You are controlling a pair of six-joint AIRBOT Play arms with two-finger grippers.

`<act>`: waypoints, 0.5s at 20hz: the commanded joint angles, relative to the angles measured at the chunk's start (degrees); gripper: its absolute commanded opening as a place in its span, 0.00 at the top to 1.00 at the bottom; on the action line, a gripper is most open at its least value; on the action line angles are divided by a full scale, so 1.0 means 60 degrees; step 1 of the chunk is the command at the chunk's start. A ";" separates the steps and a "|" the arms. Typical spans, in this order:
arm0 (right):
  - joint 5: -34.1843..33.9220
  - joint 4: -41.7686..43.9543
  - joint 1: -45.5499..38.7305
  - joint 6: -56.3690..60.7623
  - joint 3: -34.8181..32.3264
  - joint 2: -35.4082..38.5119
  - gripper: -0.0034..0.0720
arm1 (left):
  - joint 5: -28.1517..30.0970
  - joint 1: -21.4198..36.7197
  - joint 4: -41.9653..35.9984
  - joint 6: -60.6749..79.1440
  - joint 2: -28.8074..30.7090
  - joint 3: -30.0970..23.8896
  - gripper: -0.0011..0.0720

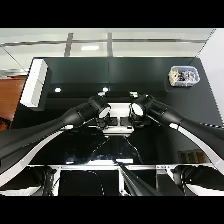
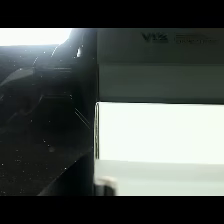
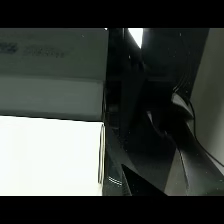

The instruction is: Fold the box and place the chain.

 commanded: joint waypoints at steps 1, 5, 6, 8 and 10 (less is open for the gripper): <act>-0.0004 0.0029 0.0004 0.0022 0.0007 -0.0040 0.61 | -0.0007 -0.0004 -0.0004 -0.0011 -0.0007 0.0000 0.95; -0.0007 0.0106 0.0004 0.0022 0.0007 -0.0178 0.64 | -0.0011 -0.0004 0.0000 -0.0011 -0.0007 0.0000 0.95; 0.0000 0.0113 0.0004 0.0022 0.0007 -0.0208 0.64 | -0.0011 -0.0004 0.0000 -0.0011 -0.0007 0.0000 0.95; 0.0033 0.0149 0.0004 -0.0025 0.0007 -0.0229 0.93 | -0.0011 -0.0004 0.0000 -0.0011 -0.0007 0.0000 0.95; 0.0029 0.0215 0.0004 -0.0025 0.0011 -0.0226 0.93 | -0.0011 -0.0004 -0.0004 -0.0015 -0.0007 0.0000 0.95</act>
